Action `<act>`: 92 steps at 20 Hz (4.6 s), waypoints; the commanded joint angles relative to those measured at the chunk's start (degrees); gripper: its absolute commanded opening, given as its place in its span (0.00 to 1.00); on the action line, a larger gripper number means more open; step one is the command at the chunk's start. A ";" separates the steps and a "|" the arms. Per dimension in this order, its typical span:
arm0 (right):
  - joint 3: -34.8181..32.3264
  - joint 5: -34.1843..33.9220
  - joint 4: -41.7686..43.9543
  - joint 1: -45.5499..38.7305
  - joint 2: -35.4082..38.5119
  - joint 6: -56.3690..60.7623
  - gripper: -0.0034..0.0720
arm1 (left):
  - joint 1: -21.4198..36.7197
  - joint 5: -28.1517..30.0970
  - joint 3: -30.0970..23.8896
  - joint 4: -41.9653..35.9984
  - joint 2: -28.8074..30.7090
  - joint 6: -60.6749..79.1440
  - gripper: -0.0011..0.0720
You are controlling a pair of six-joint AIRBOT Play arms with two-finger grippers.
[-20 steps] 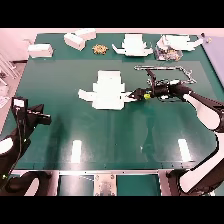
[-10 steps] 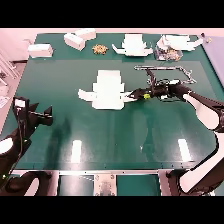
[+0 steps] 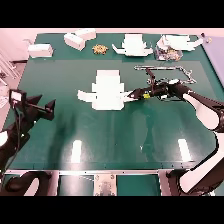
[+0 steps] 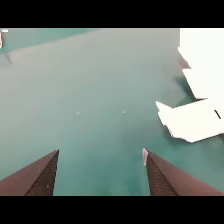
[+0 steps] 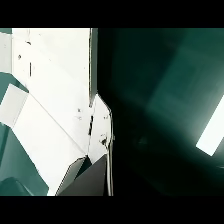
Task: Fold the box and place the chain.
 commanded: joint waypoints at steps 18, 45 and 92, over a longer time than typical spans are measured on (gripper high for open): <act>0.07 0.50 0.02 0.02 -0.04 -1.55 0.05 | 0.09 -37.40 46.34 8.59 -56.72 -11.89 0.68; 0.04 0.52 0.02 -0.02 -0.04 -1.99 0.05 | -7.39 -49.05 79.76 18.60 -87.01 -32.81 0.68; 0.00 0.46 -1.51 -0.11 -0.04 -2.89 0.05 | -8.66 -58.49 86.18 14.43 -93.26 -13.46 0.04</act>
